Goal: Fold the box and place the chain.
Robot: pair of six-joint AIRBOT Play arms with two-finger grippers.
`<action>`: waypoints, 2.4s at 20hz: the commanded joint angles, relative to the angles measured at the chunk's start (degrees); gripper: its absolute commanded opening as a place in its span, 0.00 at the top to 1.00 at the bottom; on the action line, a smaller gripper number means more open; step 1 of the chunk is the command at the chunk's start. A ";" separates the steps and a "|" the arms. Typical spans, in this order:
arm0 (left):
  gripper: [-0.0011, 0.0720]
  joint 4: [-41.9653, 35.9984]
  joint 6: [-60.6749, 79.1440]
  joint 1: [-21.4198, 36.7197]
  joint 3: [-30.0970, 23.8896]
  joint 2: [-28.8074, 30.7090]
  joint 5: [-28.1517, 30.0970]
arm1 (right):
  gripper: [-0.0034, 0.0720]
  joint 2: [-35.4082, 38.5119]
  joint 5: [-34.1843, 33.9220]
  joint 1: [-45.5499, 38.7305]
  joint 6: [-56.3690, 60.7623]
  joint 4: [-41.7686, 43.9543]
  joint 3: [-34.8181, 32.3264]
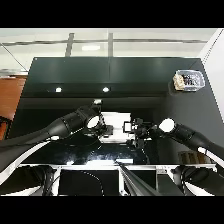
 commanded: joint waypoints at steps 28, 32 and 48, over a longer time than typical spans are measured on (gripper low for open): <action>0.95 5.01 -0.37 0.02 0.07 0.00 -2.21 | 0.02 7.89 3.43 0.09 14.86 -11.87 0.02; 0.95 4.33 -0.37 0.02 0.07 0.00 -1.44 | 0.03 7.72 3.43 0.09 12.44 -9.29 0.02; 0.94 4.26 -0.35 0.02 0.07 0.00 -1.79 | 0.64 5.68 -1.92 3.02 12.74 -1.79 0.00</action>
